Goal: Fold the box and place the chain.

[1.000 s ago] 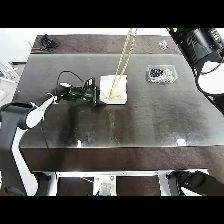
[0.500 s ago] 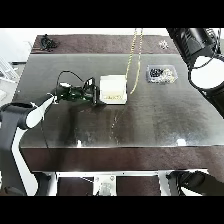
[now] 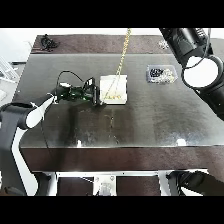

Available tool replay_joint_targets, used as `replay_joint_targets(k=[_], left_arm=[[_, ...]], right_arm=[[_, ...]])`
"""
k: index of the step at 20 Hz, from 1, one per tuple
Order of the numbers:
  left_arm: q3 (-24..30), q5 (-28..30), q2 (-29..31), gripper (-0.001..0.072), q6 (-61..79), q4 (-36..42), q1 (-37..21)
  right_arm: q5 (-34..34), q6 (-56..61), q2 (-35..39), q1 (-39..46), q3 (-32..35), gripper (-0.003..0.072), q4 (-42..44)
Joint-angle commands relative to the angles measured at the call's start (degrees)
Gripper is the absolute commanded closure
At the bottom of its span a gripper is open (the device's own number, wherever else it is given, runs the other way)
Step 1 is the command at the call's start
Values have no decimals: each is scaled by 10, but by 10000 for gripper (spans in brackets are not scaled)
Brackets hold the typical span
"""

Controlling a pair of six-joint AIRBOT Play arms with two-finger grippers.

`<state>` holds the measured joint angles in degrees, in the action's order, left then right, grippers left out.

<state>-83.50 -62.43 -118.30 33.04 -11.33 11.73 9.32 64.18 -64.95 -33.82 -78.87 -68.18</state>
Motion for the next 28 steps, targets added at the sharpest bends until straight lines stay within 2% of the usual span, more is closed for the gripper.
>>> replay_joint_targets(k=[1, 18, 23, 25, 28], left_arm=[[0, 0, 0, 83, 0, 0, 0], [0, 0, 0, 83, 0, 0, 0], [0, 0, 0, 83, 0, 0, 0], [0, 0, 0, 83, 0, 0, 0], [0, 0, 0, 83, 0, 0, 0]], right_arm=[[3, 0, -12, 0, -1, 683, 0], [54, -2, -35, 17, -9, 682, -15], [69, -2, -70, 22, -61, 683, -15], [54, -2, -75, 22, -61, 683, -15], [-3, -2, -75, 21, -60, 682, -15]])
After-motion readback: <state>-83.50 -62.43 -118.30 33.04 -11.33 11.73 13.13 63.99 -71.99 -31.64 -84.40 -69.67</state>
